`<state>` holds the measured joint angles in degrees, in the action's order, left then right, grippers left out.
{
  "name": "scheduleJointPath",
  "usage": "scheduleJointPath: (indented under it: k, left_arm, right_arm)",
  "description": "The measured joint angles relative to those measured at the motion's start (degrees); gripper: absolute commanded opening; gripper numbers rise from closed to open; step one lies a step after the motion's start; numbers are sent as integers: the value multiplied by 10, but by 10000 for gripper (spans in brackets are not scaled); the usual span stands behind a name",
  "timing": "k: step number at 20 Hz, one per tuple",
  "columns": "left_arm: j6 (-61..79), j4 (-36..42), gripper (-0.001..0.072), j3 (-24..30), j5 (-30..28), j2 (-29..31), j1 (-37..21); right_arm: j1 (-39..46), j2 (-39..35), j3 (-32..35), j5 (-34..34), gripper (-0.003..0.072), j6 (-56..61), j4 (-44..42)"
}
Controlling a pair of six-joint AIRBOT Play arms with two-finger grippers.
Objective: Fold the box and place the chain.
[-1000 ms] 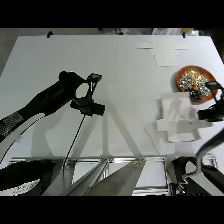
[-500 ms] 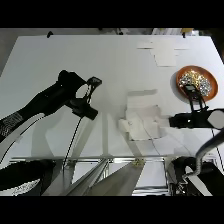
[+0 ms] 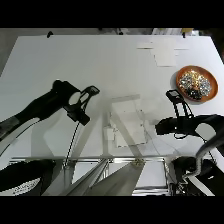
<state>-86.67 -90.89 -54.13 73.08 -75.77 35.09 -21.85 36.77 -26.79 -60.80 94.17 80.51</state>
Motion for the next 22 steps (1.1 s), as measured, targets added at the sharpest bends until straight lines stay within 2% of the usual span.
scheduleJointPath:
  k: [1,4,6,7,10,15,22]
  left_arm:
    - [15,27,21,4,-25,13,-14]
    - [162,198,277,11,-88,46,-61]
    - [287,331,587,13,-97,49,-84]
    - [335,386,697,14,-100,44,-93]
    - [416,478,699,15,-102,15,-105]
    - [490,565,697,15,-79,-56,-108]
    - [543,622,694,15,-76,-131,-79]
  right_arm:
    - [-3,0,0,2,19,2,0]
    - [-10,0,0,3,19,4,-1]
    - [-11,0,0,3,19,4,-1]
    - [-12,0,0,4,19,4,-1]
    - [-13,0,0,5,19,5,-2]
    - [-13,0,0,5,19,5,-2]
    - [-13,0,0,4,19,5,-2]
